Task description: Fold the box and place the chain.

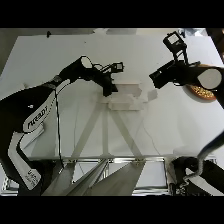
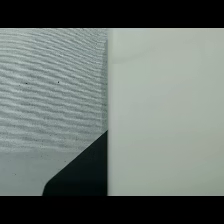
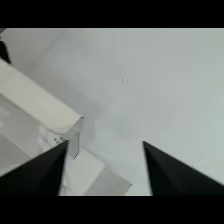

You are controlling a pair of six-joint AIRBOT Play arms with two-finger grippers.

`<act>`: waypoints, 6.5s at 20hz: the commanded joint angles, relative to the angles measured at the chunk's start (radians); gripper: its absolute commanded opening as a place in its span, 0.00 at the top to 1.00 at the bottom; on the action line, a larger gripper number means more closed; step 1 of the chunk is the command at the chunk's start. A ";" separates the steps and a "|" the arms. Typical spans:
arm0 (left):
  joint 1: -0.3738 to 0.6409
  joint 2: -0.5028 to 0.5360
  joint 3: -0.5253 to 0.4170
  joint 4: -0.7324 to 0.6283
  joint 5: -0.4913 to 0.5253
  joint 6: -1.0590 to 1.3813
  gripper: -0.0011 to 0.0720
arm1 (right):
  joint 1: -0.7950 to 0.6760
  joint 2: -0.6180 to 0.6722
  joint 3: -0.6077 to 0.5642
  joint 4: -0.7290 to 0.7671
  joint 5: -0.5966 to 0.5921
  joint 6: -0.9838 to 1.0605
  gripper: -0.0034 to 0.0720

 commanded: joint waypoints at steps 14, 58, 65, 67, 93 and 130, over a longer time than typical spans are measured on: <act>-0.001 -0.001 0.000 0.000 0.000 0.000 0.97 | 0.000 0.391 0.000 0.295 0.324 -0.298 0.04; -0.001 -0.001 0.000 0.000 0.000 0.000 0.97 | 0.000 -0.208 -0.377 0.894 -0.311 -1.354 0.04; -0.001 -0.001 0.000 0.000 0.000 0.000 0.97 | -0.027 -0.258 -0.351 0.895 -0.257 -1.355 0.04; -0.001 -0.001 0.000 0.000 0.000 0.000 0.97 | -0.060 -0.288 -0.317 0.895 -0.193 -1.355 0.04; -0.001 -0.001 0.000 0.000 0.000 0.000 0.97 | -0.124 -0.053 -0.494 0.613 -0.085 -1.208 0.04; -0.001 -0.001 0.000 0.000 0.000 0.000 0.97 | -0.116 -0.387 -0.255 0.949 -0.103 -1.508 0.05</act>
